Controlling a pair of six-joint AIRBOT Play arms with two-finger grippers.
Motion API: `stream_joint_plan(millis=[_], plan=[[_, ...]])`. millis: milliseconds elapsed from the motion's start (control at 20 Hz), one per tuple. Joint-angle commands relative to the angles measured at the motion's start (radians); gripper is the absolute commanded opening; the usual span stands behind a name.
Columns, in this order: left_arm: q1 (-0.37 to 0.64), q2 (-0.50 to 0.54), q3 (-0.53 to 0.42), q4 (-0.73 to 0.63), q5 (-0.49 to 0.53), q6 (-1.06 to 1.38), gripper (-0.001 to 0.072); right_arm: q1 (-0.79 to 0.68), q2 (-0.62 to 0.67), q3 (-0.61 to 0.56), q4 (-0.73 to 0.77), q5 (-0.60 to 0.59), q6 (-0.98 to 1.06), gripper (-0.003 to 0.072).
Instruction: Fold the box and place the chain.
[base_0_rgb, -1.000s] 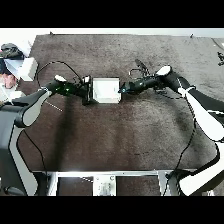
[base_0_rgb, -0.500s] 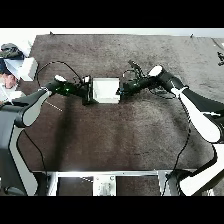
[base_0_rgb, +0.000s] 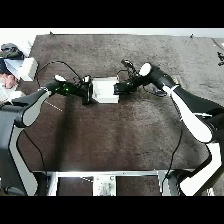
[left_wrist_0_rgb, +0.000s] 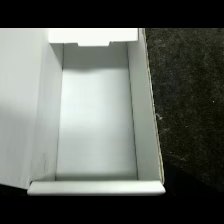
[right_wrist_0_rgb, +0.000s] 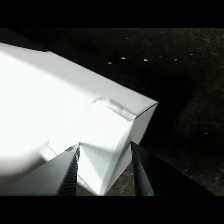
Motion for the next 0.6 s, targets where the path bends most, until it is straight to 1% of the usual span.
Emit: stream_joint_plan(millis=[0, 200, 350, 550], plan=[[0.000, 0.000, 0.000, 0.000, -0.001, 0.001, 0.0393, 0.037, -0.056, 0.101, -0.158, 0.088, 0.135, 0.0376], [0.000, 0.000, 0.000, 0.000, 0.000, 0.001, 0.0392, 0.085, -0.117, 0.209, -0.326, 0.183, 0.256, 0.0376], [0.000, 0.000, 0.000, 0.000, -0.001, 0.001, 0.0393, 0.117, -0.131, 0.240, -0.415, 0.181, 0.324, 0.0376], [0.000, 0.000, 0.000, 0.000, 0.000, 0.001, 0.0393, 0.133, -0.133, 0.240, -0.451, 0.170, 0.412, 0.0376]])
